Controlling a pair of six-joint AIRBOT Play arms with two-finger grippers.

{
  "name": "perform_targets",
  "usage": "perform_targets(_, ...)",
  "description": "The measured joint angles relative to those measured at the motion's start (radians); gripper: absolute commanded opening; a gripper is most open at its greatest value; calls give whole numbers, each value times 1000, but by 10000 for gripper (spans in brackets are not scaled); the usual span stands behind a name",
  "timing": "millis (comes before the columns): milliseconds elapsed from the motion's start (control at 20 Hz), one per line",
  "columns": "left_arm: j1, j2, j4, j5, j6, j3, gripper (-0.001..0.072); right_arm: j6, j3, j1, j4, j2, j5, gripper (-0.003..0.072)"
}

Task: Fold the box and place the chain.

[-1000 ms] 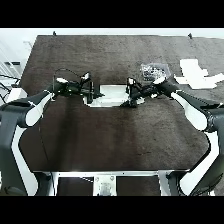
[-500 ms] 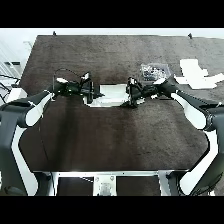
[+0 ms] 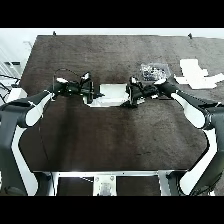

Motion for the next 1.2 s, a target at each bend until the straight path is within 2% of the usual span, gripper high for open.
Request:
perform_targets(800,0,0,0,0,0,0,20,2,31,5,-57,-3,9,698)
perform_targets(900,0,0,0,-1,0,0,20,0,34,11,-63,-3,8,577)
perform_targets(1200,0,0,1,-2,0,0,20,-3,38,17,-71,-3,8,574)
